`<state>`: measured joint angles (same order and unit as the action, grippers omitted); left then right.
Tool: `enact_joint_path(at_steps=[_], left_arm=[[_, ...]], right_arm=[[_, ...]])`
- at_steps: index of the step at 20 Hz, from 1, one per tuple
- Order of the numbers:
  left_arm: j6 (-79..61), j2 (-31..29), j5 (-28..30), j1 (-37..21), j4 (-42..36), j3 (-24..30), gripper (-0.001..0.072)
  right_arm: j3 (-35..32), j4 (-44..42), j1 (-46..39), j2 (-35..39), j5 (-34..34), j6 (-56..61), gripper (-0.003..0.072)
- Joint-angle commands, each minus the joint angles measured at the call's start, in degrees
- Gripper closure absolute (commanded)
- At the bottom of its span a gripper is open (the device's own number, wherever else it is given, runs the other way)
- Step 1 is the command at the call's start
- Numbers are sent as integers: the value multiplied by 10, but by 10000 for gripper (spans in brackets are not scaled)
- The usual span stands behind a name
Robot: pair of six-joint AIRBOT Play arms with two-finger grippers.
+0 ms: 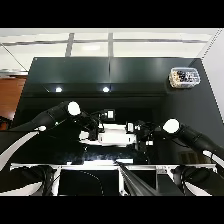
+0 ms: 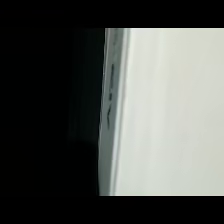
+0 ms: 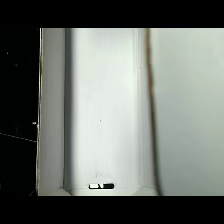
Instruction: Fold the box and place the chain.
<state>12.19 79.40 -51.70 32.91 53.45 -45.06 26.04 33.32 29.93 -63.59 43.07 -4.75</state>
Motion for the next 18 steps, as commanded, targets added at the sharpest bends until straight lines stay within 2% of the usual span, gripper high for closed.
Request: enact_joint_path(at_steps=[1, 18], left_arm=[[0, 0, 1, 0, -1, -1, 679], [0, 0, 1, 0, -1, -1, 680]], right_arm=[[0, -1, 1, -15, -13, -22, -17], [-1, 0, 1, -24, -33, -38, -10]])
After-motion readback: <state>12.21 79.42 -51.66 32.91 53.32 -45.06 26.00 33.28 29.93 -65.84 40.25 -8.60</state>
